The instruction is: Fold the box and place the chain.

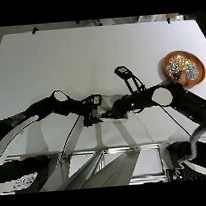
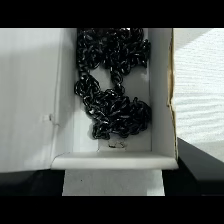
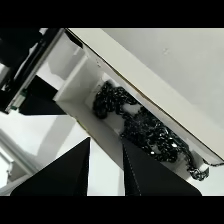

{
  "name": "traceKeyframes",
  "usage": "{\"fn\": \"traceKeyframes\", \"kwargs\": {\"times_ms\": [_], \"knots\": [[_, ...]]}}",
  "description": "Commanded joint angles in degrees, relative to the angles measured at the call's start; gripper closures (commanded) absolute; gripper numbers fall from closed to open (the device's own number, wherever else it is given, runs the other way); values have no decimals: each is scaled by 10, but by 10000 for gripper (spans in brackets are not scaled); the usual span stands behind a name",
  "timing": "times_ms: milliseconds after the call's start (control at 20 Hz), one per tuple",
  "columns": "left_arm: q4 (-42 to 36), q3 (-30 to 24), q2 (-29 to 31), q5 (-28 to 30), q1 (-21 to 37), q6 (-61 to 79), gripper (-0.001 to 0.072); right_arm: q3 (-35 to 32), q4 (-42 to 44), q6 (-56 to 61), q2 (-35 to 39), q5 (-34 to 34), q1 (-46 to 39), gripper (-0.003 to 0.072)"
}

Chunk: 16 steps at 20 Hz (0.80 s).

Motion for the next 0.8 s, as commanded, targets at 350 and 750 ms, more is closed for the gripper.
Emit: {"fn": "traceKeyframes", "kwargs": {"times_ms": [350, 750], "knots": [[0, 0, 0, 0, 0, 0, 501, 77, -83, -47, 73, 105, -199, 674], [0, 0, 0, 0, 0, 0, 501, 46, -210, -4, -28, 114, -294, 292]]}}
